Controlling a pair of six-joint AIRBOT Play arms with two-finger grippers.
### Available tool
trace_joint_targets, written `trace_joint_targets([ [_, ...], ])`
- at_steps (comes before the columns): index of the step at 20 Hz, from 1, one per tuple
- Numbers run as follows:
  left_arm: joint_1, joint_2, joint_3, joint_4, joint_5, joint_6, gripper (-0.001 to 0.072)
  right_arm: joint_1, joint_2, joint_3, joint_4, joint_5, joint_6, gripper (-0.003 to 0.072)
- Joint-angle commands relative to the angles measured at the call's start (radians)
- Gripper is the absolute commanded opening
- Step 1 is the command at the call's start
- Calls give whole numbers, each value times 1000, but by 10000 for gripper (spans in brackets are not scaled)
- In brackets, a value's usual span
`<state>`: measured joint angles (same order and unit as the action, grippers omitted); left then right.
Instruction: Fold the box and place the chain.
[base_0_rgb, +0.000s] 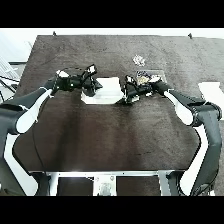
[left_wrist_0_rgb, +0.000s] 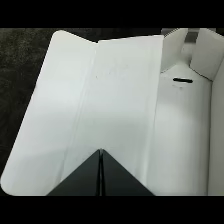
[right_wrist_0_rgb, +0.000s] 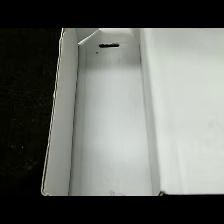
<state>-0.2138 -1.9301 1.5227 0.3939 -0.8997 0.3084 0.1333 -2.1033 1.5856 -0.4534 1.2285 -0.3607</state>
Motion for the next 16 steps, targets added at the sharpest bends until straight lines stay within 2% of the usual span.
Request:
trace_joint_targets([
  [1, 22, 47, 18, 2, -58, 9, 15, 1, 0, 0, 0, 0, 1, 588],
  [5, 71, 147, 17, 55, -208, 13, 20, 1, 0, 0, 0, 0, 1, 588],
  [6, 77, 157, 16, 116, -253, 6, 99, 1, 0, 0, 0, 0, 1, 588],
  [7, 76, 161, 16, 187, -285, -26, 462, 1, 0, 0, 0, 0, 1, 589],
  [8, 76, 159, 15, 262, -289, -86, 618, 1, 0, 0, 0, 0, 1, 588],
  [11, 71, 147, 6, 438, -292, -184, 618, 0, 0, 0, 0, 0, 1, 589],
  [16, 69, 123, 6, 470, -303, -230, 619, 1, 0, 0, 0, 0, 1, 588],
])
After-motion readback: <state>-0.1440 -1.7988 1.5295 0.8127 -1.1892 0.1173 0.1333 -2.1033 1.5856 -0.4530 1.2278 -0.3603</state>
